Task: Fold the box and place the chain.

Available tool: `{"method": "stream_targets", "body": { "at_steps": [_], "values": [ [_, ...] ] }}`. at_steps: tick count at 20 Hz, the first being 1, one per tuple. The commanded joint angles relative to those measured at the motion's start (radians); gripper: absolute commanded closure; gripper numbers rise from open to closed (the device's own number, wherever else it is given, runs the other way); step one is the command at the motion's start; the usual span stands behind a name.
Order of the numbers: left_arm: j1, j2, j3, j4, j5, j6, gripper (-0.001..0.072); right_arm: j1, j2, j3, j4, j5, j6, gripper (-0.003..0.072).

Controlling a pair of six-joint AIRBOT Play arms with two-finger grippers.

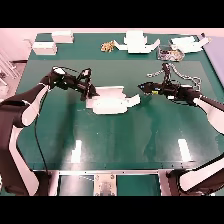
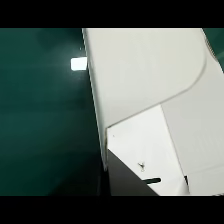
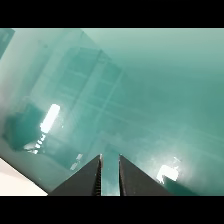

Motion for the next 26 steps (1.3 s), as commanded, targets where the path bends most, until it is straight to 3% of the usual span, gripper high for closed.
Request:
{"method": "stream_targets", "body": {
  "at_steps": [1, 9, 13, 15, 18, 21, 26],
  "values": [
    [-0.001, 0.0, 0.001, 0.002, 0.013, 0.007, 0.0691, 0.001, 0.0, 0.001, 0.0, 0.0, 0.0, 0.0536],
    [0.006, 0.001, 0.002, -0.007, 0.005, -0.001, 0.069, -0.001, 0.001, 0.001, 0.064, 0.057, -0.138, 0.0538],
    [0.006, 0.001, 0.002, -0.008, 0.007, -0.001, 0.069, -0.001, 0.005, 0.001, 0.064, 0.124, -0.266, 0.0575],
    [0.006, 0.001, 0.002, -0.008, 0.007, -0.001, 0.0691, -0.001, 0.005, 0.001, 0.084, 0.14, -0.284, 0.068],
    [0.006, 0.001, 0.002, -0.009, 0.007, -0.001, 0.069, -0.007, 0.027, -0.001, 0.101, 0.206, -0.343, 0.068],
    [0.006, 0.001, 0.002, -0.009, 0.008, -0.001, 0.0691, 0.006, 0.128, -0.05, 0.101, 0.208, -0.417, 0.0681],
    [0.006, 0.001, 0.002, -0.013, 0.008, -0.001, 0.069, 0.125, 0.415, -0.285, 0.072, 0.023, -0.665, 0.068]
  ]
}}
